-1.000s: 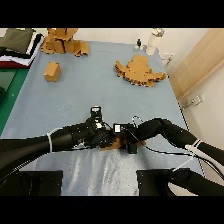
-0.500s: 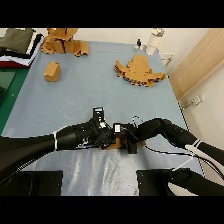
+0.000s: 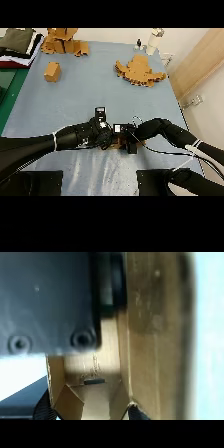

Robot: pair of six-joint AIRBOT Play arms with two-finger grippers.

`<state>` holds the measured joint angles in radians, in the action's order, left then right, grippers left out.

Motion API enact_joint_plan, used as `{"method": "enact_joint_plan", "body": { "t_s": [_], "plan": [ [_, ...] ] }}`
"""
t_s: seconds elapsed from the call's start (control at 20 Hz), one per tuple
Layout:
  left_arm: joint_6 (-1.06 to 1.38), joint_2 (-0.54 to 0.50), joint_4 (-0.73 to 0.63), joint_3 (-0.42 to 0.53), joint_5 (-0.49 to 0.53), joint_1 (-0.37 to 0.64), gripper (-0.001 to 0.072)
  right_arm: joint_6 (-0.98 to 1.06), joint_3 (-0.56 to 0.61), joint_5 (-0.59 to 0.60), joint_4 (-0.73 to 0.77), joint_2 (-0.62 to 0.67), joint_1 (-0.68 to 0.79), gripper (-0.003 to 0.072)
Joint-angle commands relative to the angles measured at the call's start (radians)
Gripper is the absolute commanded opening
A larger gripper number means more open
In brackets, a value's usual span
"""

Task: Fold the box.

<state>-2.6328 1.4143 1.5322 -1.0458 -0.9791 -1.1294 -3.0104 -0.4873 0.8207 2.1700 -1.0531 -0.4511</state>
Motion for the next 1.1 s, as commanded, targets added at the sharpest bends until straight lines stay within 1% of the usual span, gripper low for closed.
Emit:
{"method": "enact_joint_plan", "body": {
  "t_s": [0.0, 0.15, 0.25, 0.4, 0.5, 0.55, 0.6, 0.65, 0.7, 0.75, 0.85, 0.95, 1.05],
  "plan": [
    [0.000, -0.030, 0.012, -0.006, -0.067, 0.003, 0.0573, 0.002, -0.001, 0.000, -0.002, 0.000, 0.000, 0.0501],
    [0.000, -0.093, 0.053, -0.006, -0.113, 0.003, 0.0573, 0.002, -0.001, 0.000, -0.002, 0.000, 0.000, 0.0501],
    [0.003, -0.139, 0.077, -0.006, -0.164, 0.010, 0.0573, 0.002, -0.001, 0.000, -0.002, 0.000, 0.000, 0.0501],
    [0.061, -0.201, 0.097, -0.006, -0.270, 0.030, 0.0572, 0.002, -0.001, 0.000, -0.002, 0.000, 0.000, 0.0501],
    [0.113, -0.231, 0.098, -0.006, -0.296, 0.043, 0.0570, 0.002, -0.001, 0.000, -0.002, 0.000, 0.000, 0.0501],
    [0.137, -0.240, 0.099, -0.006, -0.320, 0.050, 0.0412, 0.002, -0.001, 0.000, -0.002, 0.000, 0.000, 0.0501],
    [0.183, -0.246, 0.102, -0.003, -0.358, 0.056, 0.0190, 0.002, -0.001, 0.000, -0.002, 0.000, 0.000, 0.0501],
    [0.242, -0.248, 0.104, 0.002, -0.398, 0.058, 0.0038, 0.002, -0.001, 0.000, -0.001, 0.000, 0.000, 0.0501],
    [0.320, -0.252, 0.106, 0.019, -0.423, 0.058, 0.0012, 0.002, -0.001, 0.000, -0.002, 0.000, 0.000, 0.0501],
    [0.393, -0.260, 0.080, 0.047, -0.426, 0.058, 0.0011, 0.002, -0.001, 0.000, -0.002, 0.000, 0.000, 0.0501],
    [0.584, -0.299, -0.039, 0.159, -0.383, 0.059, 0.0010, 0.002, -0.001, 0.000, -0.002, 0.000, 0.000, 0.0501],
    [0.907, -0.373, -0.259, 0.336, -0.301, 0.075, 0.0011, 0.002, -0.001, 0.000, -0.002, 0.000, 0.000, 0.0501],
    [1.267, -0.431, -0.507, 0.483, -0.284, 0.146, 0.0011, 0.002, -0.001, 0.000, -0.002, 0.000, 0.000, 0.0501]
  ]
}}
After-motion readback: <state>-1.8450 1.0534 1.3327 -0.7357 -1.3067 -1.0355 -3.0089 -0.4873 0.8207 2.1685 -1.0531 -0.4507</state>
